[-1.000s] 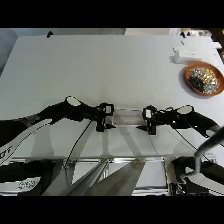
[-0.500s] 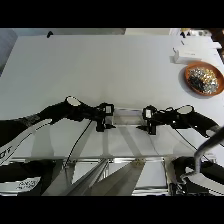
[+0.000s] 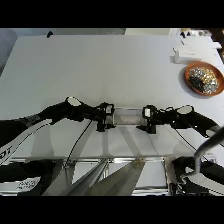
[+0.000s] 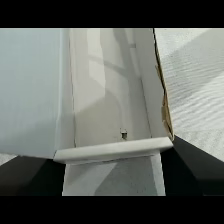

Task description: Fold the box and place the chain.

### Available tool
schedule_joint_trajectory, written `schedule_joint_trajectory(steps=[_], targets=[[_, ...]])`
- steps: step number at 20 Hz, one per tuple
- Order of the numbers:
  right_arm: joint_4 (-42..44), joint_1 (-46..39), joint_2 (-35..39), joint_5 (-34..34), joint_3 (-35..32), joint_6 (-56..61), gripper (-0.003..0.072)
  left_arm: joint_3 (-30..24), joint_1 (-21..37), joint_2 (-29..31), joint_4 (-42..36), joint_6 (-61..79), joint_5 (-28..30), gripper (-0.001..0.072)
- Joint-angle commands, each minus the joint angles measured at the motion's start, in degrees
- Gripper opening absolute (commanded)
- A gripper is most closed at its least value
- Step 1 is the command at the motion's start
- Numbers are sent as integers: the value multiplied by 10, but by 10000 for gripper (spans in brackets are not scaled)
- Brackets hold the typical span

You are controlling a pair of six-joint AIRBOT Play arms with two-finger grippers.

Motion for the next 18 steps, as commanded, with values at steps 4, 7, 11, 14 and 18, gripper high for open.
schedule_joint_trajectory(steps=[4, 7, 11, 14, 18], targets=[[-7, 0, 17, 13, 1, 40, 698, 0, 0, 0, 2, 1, -4, 252], [-60, 0, 50, 12, 1, 108, 697, 0, 0, 0, 2, 1, -4, 252], [-179, 0, 100, 12, 1, 243, 692, 0, 0, 0, 2, 1, -4, 252], [-229, 0, 151, 14, 1, 303, 687, 0, 0, 0, 2, 1, -4, 252], [-226, 0, 234, 38, 1, 328, 687, 0, 0, 0, 2, 1, -4, 252]])
